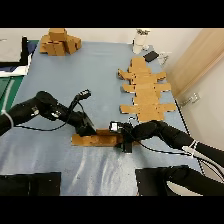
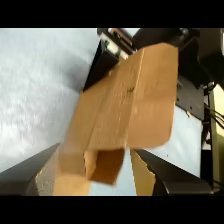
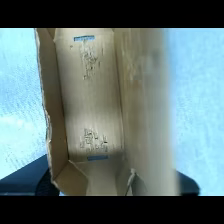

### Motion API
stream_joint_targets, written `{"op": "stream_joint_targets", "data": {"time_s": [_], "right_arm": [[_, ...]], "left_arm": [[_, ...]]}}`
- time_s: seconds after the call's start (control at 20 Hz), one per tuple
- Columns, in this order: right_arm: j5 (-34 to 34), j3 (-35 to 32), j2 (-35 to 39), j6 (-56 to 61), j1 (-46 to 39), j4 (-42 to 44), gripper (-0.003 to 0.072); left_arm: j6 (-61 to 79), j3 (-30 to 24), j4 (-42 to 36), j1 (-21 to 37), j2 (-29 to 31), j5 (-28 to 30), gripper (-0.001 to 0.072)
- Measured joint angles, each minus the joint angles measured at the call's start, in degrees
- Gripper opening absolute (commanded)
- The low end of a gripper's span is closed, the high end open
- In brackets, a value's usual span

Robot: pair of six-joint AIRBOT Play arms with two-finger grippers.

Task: Fold the box.

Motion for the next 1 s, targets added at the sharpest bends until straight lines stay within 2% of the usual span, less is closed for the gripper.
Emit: {"op": "stream_joint_targets", "data": {"time_s": [0.05, 0.1, 0.35, 0.65, 0.8, 1.0], "right_arm": [[0.0, 0.0, 0.0, 0.02, 0.0, 0.02, 0.0563], [0.02, 0.0, 0.0, 0.0, 0.0, 0.02, 0.0563], [0.02, 0.0, 0.0, 0.0, 0.0, 0.02, 0.0563], [-1.95, 0.0, 0.0, 0.0, 0.0, 0.04, 0.0563], [-2.49, 0.0, 0.0, 0.0, 0.0, 0.02, 0.0563], [-2.91, 0.0, 0.02, 0.0, 0.0, 0.04, 0.0564]], "left_arm": [[-3.5, 0.0, 2.36, 0.31, 1.31, -1.38, 0.0124], [-7.39, 0.0, 4.9, 0.59, 2.49, -3.58, 0.001], [-20.83, -0.44, 10.78, 0.13, 4.96, -13.6, 0.001], [-25.55, -0.68, 10.23, -3.69, 5.55, -16.96, 0.0009], [-26.34, -0.72, 6.78, -5.18, 5.6, -15.37, 0.0009], [-26.51, -0.72, -0.96, -6.14, 5.46, -6.34, 0.001]]}}
